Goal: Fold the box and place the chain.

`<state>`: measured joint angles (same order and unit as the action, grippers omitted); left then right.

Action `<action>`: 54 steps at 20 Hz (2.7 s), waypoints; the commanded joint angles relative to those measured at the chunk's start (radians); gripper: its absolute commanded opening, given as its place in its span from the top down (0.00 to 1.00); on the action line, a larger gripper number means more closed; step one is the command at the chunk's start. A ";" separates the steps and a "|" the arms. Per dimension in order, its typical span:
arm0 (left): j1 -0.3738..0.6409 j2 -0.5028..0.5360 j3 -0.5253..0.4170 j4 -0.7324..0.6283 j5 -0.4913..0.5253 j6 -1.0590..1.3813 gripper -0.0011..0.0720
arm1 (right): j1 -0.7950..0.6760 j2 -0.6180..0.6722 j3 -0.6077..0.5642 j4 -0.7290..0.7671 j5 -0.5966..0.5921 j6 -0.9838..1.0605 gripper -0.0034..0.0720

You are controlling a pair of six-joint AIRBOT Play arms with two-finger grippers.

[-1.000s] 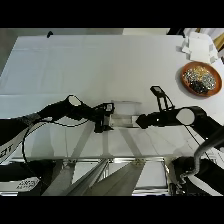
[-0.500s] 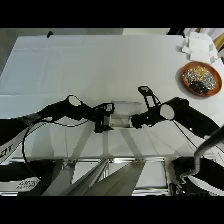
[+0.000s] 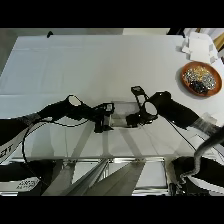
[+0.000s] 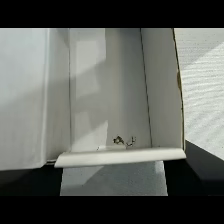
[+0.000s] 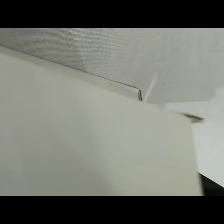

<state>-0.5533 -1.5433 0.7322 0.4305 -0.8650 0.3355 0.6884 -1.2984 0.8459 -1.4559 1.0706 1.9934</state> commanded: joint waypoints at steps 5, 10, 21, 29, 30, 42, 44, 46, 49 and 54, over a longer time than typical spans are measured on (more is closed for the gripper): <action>0.001 0.001 0.000 0.000 0.000 0.000 0.55 | 0.021 -0.024 0.008 -0.023 0.016 0.052 0.76; 0.001 0.001 -0.001 0.000 0.000 0.000 0.55 | 0.029 -0.034 0.008 -0.040 0.014 0.053 0.87; 0.001 0.001 0.000 0.000 0.000 0.000 0.55 | 0.029 -0.071 0.008 -0.040 -0.013 0.082 0.94; 0.001 0.001 0.000 0.000 0.000 0.000 0.55 | 0.034 -0.072 0.008 -0.042 -0.016 0.131 0.86; 0.001 0.001 0.000 0.000 0.000 0.000 0.55 | 0.037 -0.071 0.008 -0.043 -0.017 0.131 0.90; 0.001 0.001 0.000 0.000 0.000 0.000 0.55 | 0.057 0.066 0.008 -0.149 -0.008 -0.007 0.55; 0.001 0.001 0.000 0.000 0.000 0.000 0.55 | 0.053 0.137 0.009 -0.172 0.026 -0.071 0.50; 0.001 0.001 0.000 0.000 0.000 0.000 0.55 | 0.039 0.203 0.026 -0.171 0.109 -0.138 0.49; 0.001 0.001 0.000 0.000 0.000 0.000 0.55 | -0.068 0.267 0.111 -0.171 0.222 -0.235 0.51; 0.001 0.001 0.000 0.000 0.000 0.000 0.55 | -0.451 0.290 0.270 -0.171 0.101 -0.423 0.62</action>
<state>-0.5529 -1.5429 0.7322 0.4305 -0.8650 0.3355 0.4305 -1.0271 1.0439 -1.6241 1.2304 1.6978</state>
